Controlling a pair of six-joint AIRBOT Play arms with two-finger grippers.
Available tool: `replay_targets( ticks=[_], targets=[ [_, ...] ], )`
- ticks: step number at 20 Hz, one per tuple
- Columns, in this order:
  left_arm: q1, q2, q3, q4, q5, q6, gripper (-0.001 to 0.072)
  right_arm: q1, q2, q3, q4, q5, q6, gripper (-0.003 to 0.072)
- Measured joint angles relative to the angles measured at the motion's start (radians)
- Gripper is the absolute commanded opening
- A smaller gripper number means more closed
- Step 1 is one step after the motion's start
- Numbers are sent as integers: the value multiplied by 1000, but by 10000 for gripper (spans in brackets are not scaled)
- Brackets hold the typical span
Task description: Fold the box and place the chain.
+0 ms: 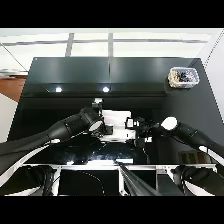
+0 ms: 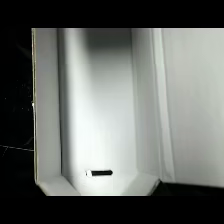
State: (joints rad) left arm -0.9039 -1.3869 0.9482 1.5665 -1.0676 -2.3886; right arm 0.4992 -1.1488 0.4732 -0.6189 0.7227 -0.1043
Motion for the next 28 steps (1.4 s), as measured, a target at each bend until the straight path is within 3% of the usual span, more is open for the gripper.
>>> replay_targets(
  ticks=[5, 7, 12, 13, 14, 17, 19, 21, 22, 23, 28],
  targets=[
    [3, 11, -2, 15, -26, 3, 28, -1, 51, 2, -117, 39, 64, 663],
    [7, 11, -5, 17, -29, 3, 28, -1, 57, 2, -140, 48, 75, 522],
    [12, 8, -7, 20, -32, 3, 28, 1, 64, 2, -160, 57, 86, 520],
    [12, 6, -7, 21, -32, 3, 28, 1, 64, 2, -159, 57, 87, 495],
    [12, 5, -7, 21, -32, 3, 29, 1, 64, 2, -156, 58, 88, 386],
    [13, 4, -7, 12, -24, 3, 29, 1, 65, 2, -113, 59, 90, 386],
    [13, 4, -7, 5, -21, 2, 29, 1, 64, 2, -88, 56, 90, 300],
    [13, 4, -7, 2, -19, 2, 29, 1, 65, 2, -73, 56, 90, 297],
    [13, 4, -7, 0, -18, 2, 29, 1, 65, 2, -68, 56, 90, 212],
    [13, 4, -7, -1, -18, 2, 28, 1, 65, 2, -64, 56, 90, 183],
    [13, 4, -7, -6, -17, 2, 29, 1, 65, 2, -36, 55, 90, 182]
  ],
)
